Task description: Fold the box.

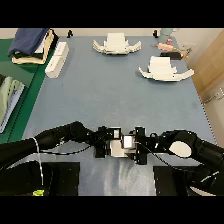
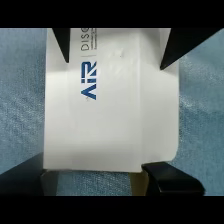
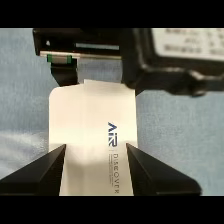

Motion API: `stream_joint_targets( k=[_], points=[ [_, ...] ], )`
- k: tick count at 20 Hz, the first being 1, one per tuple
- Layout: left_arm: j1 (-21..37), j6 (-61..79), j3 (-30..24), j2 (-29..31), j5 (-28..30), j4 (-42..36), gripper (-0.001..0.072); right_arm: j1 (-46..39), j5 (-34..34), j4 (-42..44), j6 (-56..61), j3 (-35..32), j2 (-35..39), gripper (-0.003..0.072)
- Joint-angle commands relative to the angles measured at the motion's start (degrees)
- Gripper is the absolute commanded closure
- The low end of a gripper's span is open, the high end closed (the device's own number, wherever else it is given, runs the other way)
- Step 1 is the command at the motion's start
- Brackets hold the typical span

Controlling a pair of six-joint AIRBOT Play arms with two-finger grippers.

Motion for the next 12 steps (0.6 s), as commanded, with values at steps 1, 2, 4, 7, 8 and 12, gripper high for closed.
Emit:
stream_joint_targets(
  k=[1,2,4,7,8,12],
  points=[
    [0.0,0.0,0.0,0.0,0.0,0.0,0.0304,0.2,-2.4,-2.7,-1.9,0.0,-1.7,0.0101],
    [0.0,0.0,0.0,0.0,0.0,0.0,0.0304,0.2,-3.1,-3.4,-1.9,0.0,-1.6,0.0103],
    [0.0,0.0,0.0,0.0,0.0,0.0,0.0304,0.2,-3.7,-4.8,-1.9,0.0,-1.2,0.0103],
    [0.0,0.0,0.0,0.0,0.0,0.0,0.0304,0.2,-3.8,-5.0,-1.9,0.0,1.1,0.0104],
    [0.0,0.0,0.0,0.0,0.0,0.0,0.0304,0.2,-3.8,-5.3,-1.9,0.0,2.1,0.0104],
    [0.0,0.0,0.0,0.0,0.0,0.0,0.0304,0.2,-4.9,-7.1,-1.9,0.0,4.9,0.0104]
  ],
)
